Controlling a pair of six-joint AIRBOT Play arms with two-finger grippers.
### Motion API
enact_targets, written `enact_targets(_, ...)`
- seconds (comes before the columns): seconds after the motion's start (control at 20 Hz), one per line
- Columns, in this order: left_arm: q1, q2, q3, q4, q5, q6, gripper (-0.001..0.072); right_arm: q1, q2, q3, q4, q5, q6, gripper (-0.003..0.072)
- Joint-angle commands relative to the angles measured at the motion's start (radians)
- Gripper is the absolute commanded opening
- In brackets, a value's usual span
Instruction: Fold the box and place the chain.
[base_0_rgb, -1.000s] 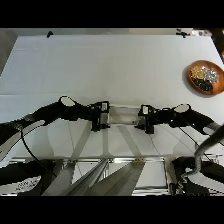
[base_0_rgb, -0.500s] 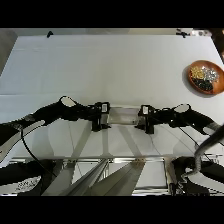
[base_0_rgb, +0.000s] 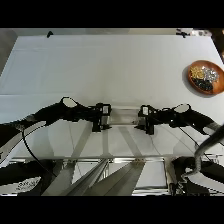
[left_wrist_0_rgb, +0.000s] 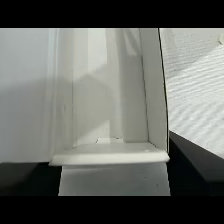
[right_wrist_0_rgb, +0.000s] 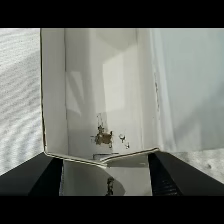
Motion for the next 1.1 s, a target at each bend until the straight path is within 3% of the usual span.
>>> enact_targets(0.0,-0.010,-0.003,0.000,0.004,0.024,0.007,0.0637,0.000,0.000,0.000,0.002,-0.002,0.002,0.0460)
enact_targets(0.1,-0.010,-0.003,0.000,0.004,0.024,0.007,0.0609,0.000,0.000,0.000,0.002,-0.002,0.002,0.0460)
enact_targets(0.15,-0.010,-0.004,0.000,0.004,0.024,0.007,0.0524,0.000,0.000,0.000,0.002,-0.002,0.002,0.0460)
enact_targets(0.3,-0.010,-0.003,0.000,0.006,0.024,0.007,0.0369,0.000,0.000,0.000,0.002,-0.002,0.002,0.0460)
enact_targets(1.05,-0.011,-0.003,0.000,0.012,0.023,0.003,0.0377,0.000,0.000,0.000,0.002,-0.002,0.002,0.0460)
